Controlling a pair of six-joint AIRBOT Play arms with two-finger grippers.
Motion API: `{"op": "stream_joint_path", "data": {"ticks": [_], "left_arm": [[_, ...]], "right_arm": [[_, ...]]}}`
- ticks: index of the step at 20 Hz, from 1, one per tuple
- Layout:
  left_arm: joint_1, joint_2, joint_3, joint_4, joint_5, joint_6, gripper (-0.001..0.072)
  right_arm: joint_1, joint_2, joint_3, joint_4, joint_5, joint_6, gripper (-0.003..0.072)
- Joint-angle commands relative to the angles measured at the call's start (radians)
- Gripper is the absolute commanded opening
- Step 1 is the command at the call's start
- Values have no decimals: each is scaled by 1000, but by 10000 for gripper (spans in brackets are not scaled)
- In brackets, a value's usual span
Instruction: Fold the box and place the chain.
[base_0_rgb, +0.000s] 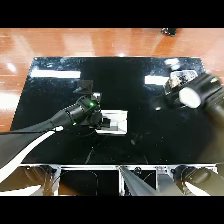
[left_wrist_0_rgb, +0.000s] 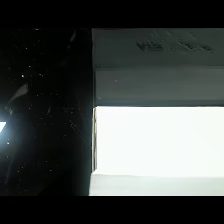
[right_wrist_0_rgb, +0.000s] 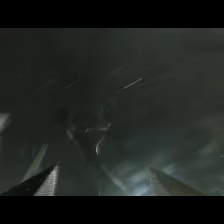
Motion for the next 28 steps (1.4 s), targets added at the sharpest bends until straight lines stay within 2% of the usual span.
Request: {"op": "stream_joint_path", "data": {"ticks": [1, 3, 5, 9, 10, 11, 12, 16, 28], "left_arm": [[0, 0, 0, -3, 2, 0, 23], [0, 0, 0, -2, 2, 0, 22], [0, 0, 0, 0, 0, 0, 22], [0, 0, 0, -2, 2, 0, 23], [0, 0, 0, -3, 2, 0, 22], [0, 0, 0, -3, 2, 0, 23], [0, 0, 0, -2, 1, 0, 23], [0, 0, 0, -2, 0, 0, 22], [1, 0, 0, -2, 1, 0, 23]], "right_arm": [[-315, -20, 0, 83, -184, -161, 675], [-476, -110, 46, 151, -260, -209, 673], [-578, -249, 142, 216, -256, -270, 666], [-650, -538, 369, 288, -206, -280, 665], [-650, -594, 418, 296, -190, -279, 651], [-650, -643, 463, 315, -171, -266, 534], [-650, -685, 505, 336, -151, -227, 523], [-650, -761, 598, 407, -119, -112, 524], [-657, -810, 599, 495, -132, 96, 524]]}}
